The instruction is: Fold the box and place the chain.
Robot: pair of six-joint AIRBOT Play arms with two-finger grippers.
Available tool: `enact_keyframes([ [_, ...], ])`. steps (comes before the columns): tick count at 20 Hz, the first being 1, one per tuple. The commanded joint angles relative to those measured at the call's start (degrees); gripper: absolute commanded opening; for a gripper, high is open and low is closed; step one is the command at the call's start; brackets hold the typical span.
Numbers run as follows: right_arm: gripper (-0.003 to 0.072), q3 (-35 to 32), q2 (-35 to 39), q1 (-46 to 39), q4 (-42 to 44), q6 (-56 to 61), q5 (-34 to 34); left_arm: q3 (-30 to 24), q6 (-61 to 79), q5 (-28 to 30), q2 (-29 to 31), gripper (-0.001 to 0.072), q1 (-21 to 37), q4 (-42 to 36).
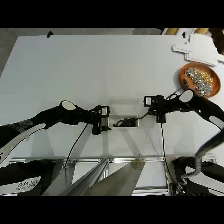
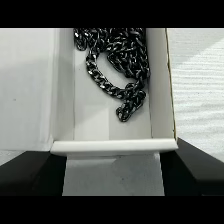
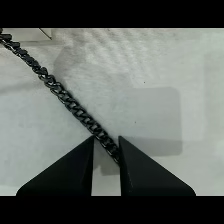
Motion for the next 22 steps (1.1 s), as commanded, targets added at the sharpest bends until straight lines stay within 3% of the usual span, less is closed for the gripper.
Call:
enact_keyframes([
  [1,0.0116,-0.04,-0.22,0.02,-0.07,0.07,-0.87,-0.02,0.02,0.00,0.04,0.0048,0.04,0.00],
  [2,0.0019,-0.04,-0.20,0.02,-0.09,0.11,0.13,-0.02,0.02,0.02,0.04,0.0048,0.04,0.00],
  [8,0.0018,-0.04,4.68,0.02,-0.11,1.07,6.01,-0.02,0.02,0.00,0.04,0.0048,0.04,0.00],
  [13,0.0018,-0.09,11.15,0.02,0.68,8.52,13.00,-0.02,0.02,0.00,0.04,0.0048,0.04,0.00],
  [18,0.0018,-0.09,16.76,0.31,11.17,8.46,17.57,-0.02,0.02,0.02,0.04,0.0048,0.04,0.00],
  [22,0.0018,-0.09,19.82,6.51,18.21,8.46,18.58,-0.02,0.02,0.02,0.04,0.0048,0.04,0.00],
])
